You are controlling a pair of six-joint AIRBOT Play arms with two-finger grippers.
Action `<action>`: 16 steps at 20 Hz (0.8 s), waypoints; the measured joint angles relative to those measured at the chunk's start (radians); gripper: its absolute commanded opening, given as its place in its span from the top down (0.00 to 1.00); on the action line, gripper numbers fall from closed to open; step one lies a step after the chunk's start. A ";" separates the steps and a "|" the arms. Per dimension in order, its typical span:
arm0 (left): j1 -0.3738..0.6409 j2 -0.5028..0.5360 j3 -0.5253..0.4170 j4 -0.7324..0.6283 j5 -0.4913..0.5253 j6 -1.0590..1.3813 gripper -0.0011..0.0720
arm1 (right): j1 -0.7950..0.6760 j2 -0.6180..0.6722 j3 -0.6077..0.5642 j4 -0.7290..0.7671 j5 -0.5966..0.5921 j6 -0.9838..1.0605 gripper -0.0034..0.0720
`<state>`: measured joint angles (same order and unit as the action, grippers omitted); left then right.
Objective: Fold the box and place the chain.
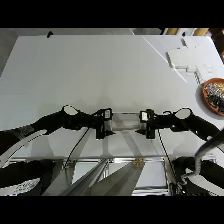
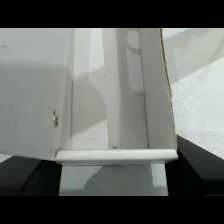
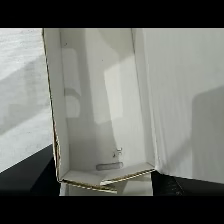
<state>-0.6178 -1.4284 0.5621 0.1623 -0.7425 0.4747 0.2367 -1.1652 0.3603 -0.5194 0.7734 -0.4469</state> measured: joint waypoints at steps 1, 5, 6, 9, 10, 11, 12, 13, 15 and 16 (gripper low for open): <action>0.000 0.000 0.000 -0.002 0.000 0.000 0.54 | 0.000 0.000 0.000 0.000 0.000 0.000 0.42; -0.003 0.000 0.000 -0.005 0.000 0.000 0.72 | 0.000 0.000 0.000 0.000 0.001 0.000 0.42; -0.003 0.000 0.000 -0.006 0.000 0.000 0.72 | 0.000 0.000 0.000 0.000 0.001 0.000 0.42; -0.003 0.000 0.000 -0.007 -0.001 0.000 0.70 | 0.000 0.000 0.000 0.000 0.001 0.000 0.42; -0.003 0.000 0.000 -0.008 -0.001 0.000 0.70 | 0.000 0.000 0.000 0.000 0.001 0.000 0.42; -0.003 0.000 0.000 -0.008 -0.001 0.000 0.70 | 0.000 0.000 0.000 0.000 0.000 0.000 0.42; -0.003 0.000 0.000 -0.008 -0.001 -0.001 0.70 | 0.000 0.000 0.000 0.000 0.000 0.001 0.42; -0.003 0.000 0.000 -0.008 -0.002 -0.002 0.70 | 0.000 0.000 0.000 0.000 0.000 0.001 0.42; -0.003 0.000 0.000 -0.010 -0.003 -0.003 0.70 | 0.000 0.000 0.000 0.000 0.000 0.000 0.42; -0.003 0.000 0.000 -0.011 -0.003 -0.003 0.70 | 0.000 0.000 0.000 0.000 0.000 0.000 0.42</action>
